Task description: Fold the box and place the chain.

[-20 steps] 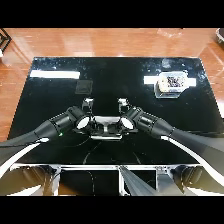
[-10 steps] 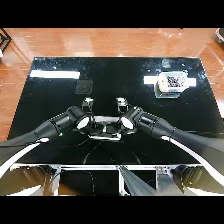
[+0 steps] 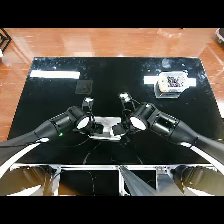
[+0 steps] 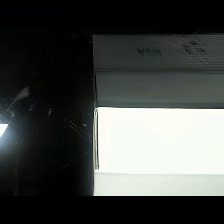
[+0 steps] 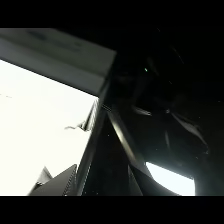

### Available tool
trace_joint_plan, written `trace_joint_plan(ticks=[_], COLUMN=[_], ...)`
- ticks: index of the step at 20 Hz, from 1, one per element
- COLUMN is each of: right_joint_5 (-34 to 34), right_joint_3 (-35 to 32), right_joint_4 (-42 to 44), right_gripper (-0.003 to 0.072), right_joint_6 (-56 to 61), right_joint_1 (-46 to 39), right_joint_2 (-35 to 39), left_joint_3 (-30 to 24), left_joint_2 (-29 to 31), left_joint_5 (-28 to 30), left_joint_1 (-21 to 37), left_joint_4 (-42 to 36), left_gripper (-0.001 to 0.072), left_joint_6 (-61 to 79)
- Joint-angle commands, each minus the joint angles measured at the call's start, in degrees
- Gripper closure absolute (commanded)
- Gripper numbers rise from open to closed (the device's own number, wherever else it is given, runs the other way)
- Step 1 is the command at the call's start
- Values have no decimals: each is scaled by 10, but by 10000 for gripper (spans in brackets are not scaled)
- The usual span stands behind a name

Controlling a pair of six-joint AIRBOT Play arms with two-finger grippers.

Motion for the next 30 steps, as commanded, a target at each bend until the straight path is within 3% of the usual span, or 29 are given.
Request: trace_joint_plan(ticks=[1, 11, 20, 21, 25, 26, 27, 30], right_joint_5=[-35, -59, -72, -72, -76, -77, -83, -98], right_joint_3=[-1, -1, 0, 0, 0, 0, 0, 0], right_joint_4=[15, 31, 9, 9, 11, 11, 12, 27], right_gripper=[299, 319, 330, 408, 498, 620, 652, 654], right_joint_6=[13, 56, 102, 102, 105, 105, 106, 110], right_joint_1=[0, 3, 4, 4, 4, 4, 4, 5], right_joint_2=[-15, -89, -100, -101, -105, -105, -105, -105], left_joint_3=[0, 0, 0, 0, 0, 0, 0, 0], left_joint_2=[0, 0, 0, 0, 0, 0, 0, 0], left_joint_5=[1, 1, 2, 2, 2, 2, 2, 2], left_joint_1=[0, 0, 0, 0, 0, 0, 0, 0], left_joint_4=[0, 0, 0, 0, 0, 0, 0, -1], left_gripper=[680, 680, 680, 680, 680, 680, 680, 680], left_joint_6=[0, 0, 0, 0, 0, 0, 0, 0])
